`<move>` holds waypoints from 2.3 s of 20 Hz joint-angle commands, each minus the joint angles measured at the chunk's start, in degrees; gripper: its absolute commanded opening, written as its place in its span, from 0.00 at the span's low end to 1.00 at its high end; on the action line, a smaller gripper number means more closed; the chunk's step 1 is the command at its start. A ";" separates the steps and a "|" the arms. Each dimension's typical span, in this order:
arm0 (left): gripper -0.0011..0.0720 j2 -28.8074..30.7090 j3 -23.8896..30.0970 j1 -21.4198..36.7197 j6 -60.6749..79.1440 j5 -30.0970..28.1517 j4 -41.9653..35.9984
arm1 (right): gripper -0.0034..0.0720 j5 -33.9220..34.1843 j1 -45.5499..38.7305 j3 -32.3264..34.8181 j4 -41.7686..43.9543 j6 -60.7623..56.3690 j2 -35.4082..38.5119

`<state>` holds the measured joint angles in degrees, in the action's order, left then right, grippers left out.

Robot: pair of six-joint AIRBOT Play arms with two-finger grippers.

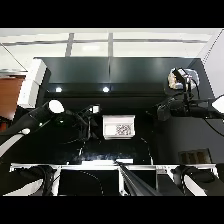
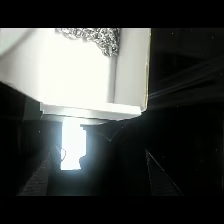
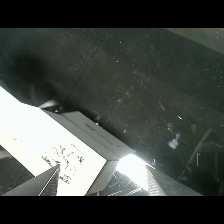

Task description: Fold the box and place the chain.

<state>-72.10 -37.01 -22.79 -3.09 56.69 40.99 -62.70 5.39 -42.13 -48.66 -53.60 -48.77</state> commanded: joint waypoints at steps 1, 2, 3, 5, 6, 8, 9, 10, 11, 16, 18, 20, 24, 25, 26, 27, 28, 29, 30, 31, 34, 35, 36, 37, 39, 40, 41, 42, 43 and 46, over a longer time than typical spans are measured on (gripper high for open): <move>0.99 1.36 5.16 0.07 9.86 -7.28 -12.74 | 0.86 0.02 -0.02 0.00 0.02 -0.02 0.07; 0.99 1.07 5.51 0.07 12.59 -8.48 -16.55 | 0.86 0.02 -0.02 0.00 0.02 -0.02 0.07; 0.98 0.66 5.46 0.04 14.45 -8.70 -18.34 | 0.86 0.02 -0.02 0.00 0.00 -0.02 0.07; 0.98 -0.39 5.42 -0.44 16.39 -8.70 -19.19 | 0.86 0.24 -0.02 0.00 -0.02 -0.02 0.07; 0.98 -0.72 5.27 -0.70 16.37 -8.61 -18.67 | 0.86 0.37 -0.02 0.02 -0.04 -0.02 0.07; 0.98 -0.72 5.18 -1.09 16.39 -8.66 -18.40 | 0.86 0.39 -0.02 0.00 -0.04 -0.02 0.07; 0.98 -0.72 5.11 -1.16 16.37 -8.63 -17.90 | 0.86 0.39 -0.02 0.00 -0.04 -0.02 0.07; 0.98 -0.72 5.07 -1.18 16.26 -8.39 -17.35 | 0.86 0.39 -0.02 0.00 -0.04 -0.02 0.07; 0.98 -0.72 5.07 -1.18 16.20 -8.26 -17.18 | 0.86 0.39 -0.02 0.00 -0.04 0.00 0.07; 0.98 -0.72 4.98 -1.42 17.09 -8.26 -16.39 | 0.86 0.46 -0.02 0.00 -0.04 0.00 0.07; 0.98 -0.74 4.92 -1.44 17.11 -8.50 -16.50 | 0.86 0.46 -0.02 0.00 -0.04 0.00 0.07; 0.98 -0.76 4.92 -1.77 17.07 -8.68 -16.59 | 0.86 0.66 -0.02 0.00 -0.04 0.00 0.07; 0.98 -1.70 3.74 -4.44 17.03 -10.14 -16.37 | 0.86 1.84 -0.02 0.00 -0.04 0.00 0.07; 0.98 -2.25 3.13 -4.81 17.05 -10.21 -16.37 | 0.86 1.90 -0.02 0.00 -0.02 0.00 0.07; 0.98 -2.71 2.58 -4.92 16.48 -10.19 -16.37 | 0.86 1.88 -0.02 0.02 -0.04 0.00 0.07; 0.98 -3.10 2.14 -4.87 16.11 -10.19 -16.37 | 0.86 1.86 -0.02 0.02 -0.04 0.00 0.07; 0.98 -3.23 1.97 -4.85 16.15 -10.21 -16.31 | 0.86 1.84 -0.02 0.02 -0.02 -0.02 0.07; 0.98 -3.26 1.86 -4.85 16.15 -10.19 -15.93 | 0.86 1.84 -0.02 0.02 -0.02 0.00 0.07; 0.98 -3.26 1.81 -4.83 16.13 -10.14 -15.67 | 0.86 1.84 -0.02 0.00 -0.02 -0.02 0.07; 0.98 -3.26 1.81 -4.66 16.13 -9.86 -15.45 | 0.86 1.84 -0.02 0.02 -0.02 0.00 0.07; 0.98 -3.26 1.05 -4.22 15.74 -7.15 -11.61 | 0.86 1.81 -0.02 0.02 -0.02 0.00 0.07; 0.98 -3.26 0.33 -3.89 14.25 -5.55 -9.18 | 0.86 1.79 -0.02 0.02 -0.02 0.00 0.07; 0.98 -3.26 -0.39 -3.32 13.42 -4.11 -7.48 | 0.86 1.75 -0.02 0.00 -0.04 0.00 0.07; 0.98 -3.26 -0.94 -2.60 13.33 -3.50 -7.08 | 0.86 1.66 -0.02 0.02 -0.04 0.00 0.07; 0.98 -3.48 -2.05 -1.14 13.64 -3.54 -7.13 | 0.86 1.66 -0.02 0.02 -0.04 0.00 0.07; 0.98 -3.78 -2.67 -0.59 13.68 -3.15 -7.13 | 0.86 1.68 -0.02 0.00 -0.04 0.00 0.07; 0.98 -4.31 -3.08 -0.37 14.73 -2.23 -7.15 | 0.86 1.68 -0.02 0.00 -0.04 0.00 0.07; 0.98 -4.90 -3.19 -0.42 17.11 -1.14 -7.34 | 0.86 1.68 -0.02 0.02 -0.04 0.00 0.07; 0.98 -5.57 -3.23 -0.57 18.29 -0.68 -7.93 | 0.86 1.70 -0.02 0.00 -0.04 0.00 0.07; 0.98 -7.06 -3.56 -0.72 18.36 -1.03 -11.30 | 0.86 1.68 -0.02 0.02 -0.04 -0.02 0.07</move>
<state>-77.91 -40.03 -23.66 13.89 54.81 31.75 -60.99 5.39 -42.13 -48.71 -53.60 -48.75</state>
